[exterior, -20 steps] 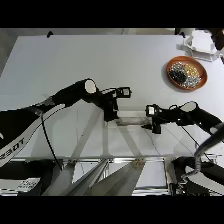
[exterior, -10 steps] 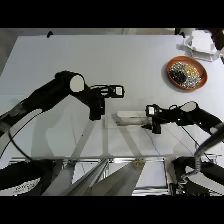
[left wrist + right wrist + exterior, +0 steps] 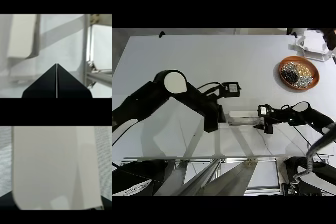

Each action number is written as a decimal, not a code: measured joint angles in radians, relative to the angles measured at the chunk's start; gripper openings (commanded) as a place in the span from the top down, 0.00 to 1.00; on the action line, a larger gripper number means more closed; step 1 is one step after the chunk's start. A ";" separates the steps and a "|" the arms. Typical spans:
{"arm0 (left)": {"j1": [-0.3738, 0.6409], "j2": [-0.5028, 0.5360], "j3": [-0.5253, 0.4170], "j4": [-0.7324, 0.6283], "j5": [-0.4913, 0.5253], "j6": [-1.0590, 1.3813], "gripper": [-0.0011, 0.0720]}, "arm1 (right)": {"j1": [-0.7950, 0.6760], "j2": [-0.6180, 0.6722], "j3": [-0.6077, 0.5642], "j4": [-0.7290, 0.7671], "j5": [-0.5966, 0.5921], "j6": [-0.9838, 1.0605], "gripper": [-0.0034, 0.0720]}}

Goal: Fold the box and place the chain.

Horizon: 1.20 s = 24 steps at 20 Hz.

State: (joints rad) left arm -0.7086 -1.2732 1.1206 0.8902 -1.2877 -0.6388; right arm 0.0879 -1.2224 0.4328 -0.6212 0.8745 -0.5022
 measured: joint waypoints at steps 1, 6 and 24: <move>-0.026 -0.015 0.000 -0.020 0.010 0.003 0.98 | 0.000 0.000 0.000 0.000 0.000 0.000 0.55; -0.154 -0.108 -0.001 -0.074 0.269 -0.010 0.98 | 0.000 0.000 0.000 0.000 0.000 0.000 0.55; -0.164 -0.348 0.000 -0.091 0.835 -0.130 0.97 | 0.000 0.000 0.000 0.000 0.001 0.001 0.55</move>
State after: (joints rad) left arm -0.8722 -1.6207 1.1202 0.7994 -0.4522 -0.7685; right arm 0.0879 -1.2224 0.4328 -0.6209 0.8753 -0.5014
